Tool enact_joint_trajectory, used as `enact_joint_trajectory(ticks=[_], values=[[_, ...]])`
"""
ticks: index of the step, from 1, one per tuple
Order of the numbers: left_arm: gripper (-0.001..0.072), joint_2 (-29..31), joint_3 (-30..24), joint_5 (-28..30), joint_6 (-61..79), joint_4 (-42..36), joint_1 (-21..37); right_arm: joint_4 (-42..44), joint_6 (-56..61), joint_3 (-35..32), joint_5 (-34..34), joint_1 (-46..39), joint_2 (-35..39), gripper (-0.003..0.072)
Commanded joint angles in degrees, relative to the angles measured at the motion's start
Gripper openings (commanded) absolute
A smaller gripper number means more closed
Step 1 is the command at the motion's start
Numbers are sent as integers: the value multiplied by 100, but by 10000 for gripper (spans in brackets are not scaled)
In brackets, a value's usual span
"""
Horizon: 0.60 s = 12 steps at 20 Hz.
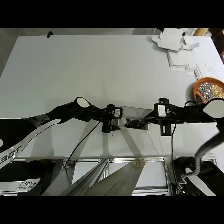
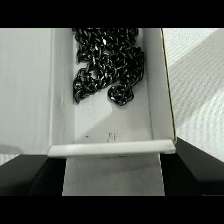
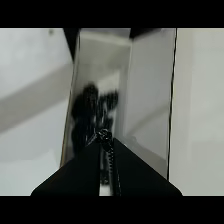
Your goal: Fold the box and place the chain.
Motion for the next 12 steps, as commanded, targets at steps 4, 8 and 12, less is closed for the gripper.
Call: enact_joint_trajectory(ticks=[4, 8, 12], values=[[504, 0, 2, 2, 0, 2, 0, 649, 7, 0, -1576, 1425, -177, 23], [504, 0, 2, 0, 0, 2, 0, 549, 4, 7, -1700, 1558, -553, 171], [504, 0, 2, 2, 0, 2, 0, -1016, 232, 507, -844, 1182, -295, 270]])
